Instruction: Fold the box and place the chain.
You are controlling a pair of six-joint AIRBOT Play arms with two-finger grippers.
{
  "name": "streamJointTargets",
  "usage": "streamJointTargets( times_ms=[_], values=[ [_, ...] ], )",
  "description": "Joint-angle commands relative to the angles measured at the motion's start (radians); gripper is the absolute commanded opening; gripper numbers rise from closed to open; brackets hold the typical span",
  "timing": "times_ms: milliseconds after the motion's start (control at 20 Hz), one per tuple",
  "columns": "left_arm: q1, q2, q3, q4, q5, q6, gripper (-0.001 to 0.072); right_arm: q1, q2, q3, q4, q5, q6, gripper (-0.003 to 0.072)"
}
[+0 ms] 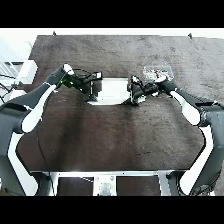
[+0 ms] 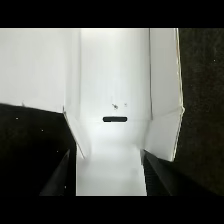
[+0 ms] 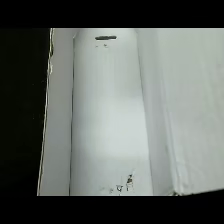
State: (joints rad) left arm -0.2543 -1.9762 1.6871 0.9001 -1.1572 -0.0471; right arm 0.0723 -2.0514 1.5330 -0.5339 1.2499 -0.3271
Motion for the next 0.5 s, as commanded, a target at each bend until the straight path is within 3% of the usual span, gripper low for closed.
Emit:
streamJointTargets(
  times_ms=[0,300,350,450],
  values=[
    [0.002,0.002,0.000,0.028,-0.003,0.004,0.0514,0.001,0.000,0.000,0.000,0.000,0.001,0.0594],
    [-0.001,0.004,0.024,0.006,-0.011,0.005,0.0516,0.001,0.000,0.000,0.000,0.000,0.000,0.0594],
    [-0.002,0.001,0.024,-0.005,-0.022,0.005,0.0569,0.001,0.000,0.000,0.000,0.000,0.001,0.0594],
    [-0.007,-0.002,0.023,-0.010,-0.040,0.004,0.0574,0.001,0.000,0.000,0.000,0.000,0.001,0.0594]
  ],
)
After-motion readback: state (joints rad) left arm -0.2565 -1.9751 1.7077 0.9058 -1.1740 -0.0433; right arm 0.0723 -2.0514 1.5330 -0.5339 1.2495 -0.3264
